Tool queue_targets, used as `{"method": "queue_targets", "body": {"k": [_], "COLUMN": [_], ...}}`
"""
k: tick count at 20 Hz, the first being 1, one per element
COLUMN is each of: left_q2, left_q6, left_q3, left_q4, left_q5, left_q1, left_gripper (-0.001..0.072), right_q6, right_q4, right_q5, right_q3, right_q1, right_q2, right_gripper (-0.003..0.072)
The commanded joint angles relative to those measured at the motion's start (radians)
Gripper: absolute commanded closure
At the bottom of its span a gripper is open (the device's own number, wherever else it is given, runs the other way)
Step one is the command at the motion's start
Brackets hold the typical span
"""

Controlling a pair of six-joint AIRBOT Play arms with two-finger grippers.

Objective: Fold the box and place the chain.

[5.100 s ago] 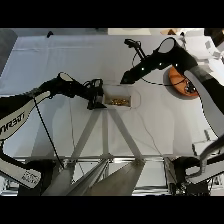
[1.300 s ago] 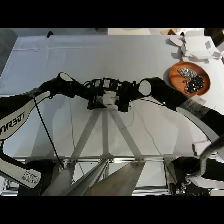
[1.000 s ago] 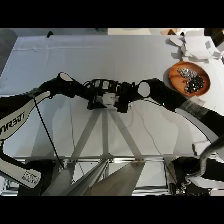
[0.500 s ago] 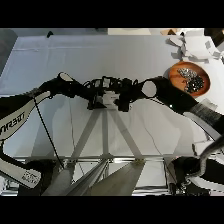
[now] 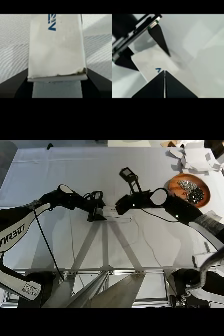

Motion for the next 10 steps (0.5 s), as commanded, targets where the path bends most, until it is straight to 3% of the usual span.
{"method": "queue_targets", "body": {"k": [1, 10], "left_q2": [0.000, 0.000], "left_q6": [0.000, 0.000], "left_q3": [0.000, 0.000], "left_q4": [0.000, 0.000], "left_q5": [0.000, 0.000], "left_q1": [0.000, 0.000], "left_gripper": [0.0496, 0.0496], "right_q6": [0.088, 0.084], "right_q4": [0.161, 0.152], "right_q5": [-0.047, -0.049], "right_q3": [-0.071, -0.118], "right_q1": [-0.006, 0.027], "right_q2": [-0.027, -0.032], "right_gripper": [0.0679, 0.0678]}}
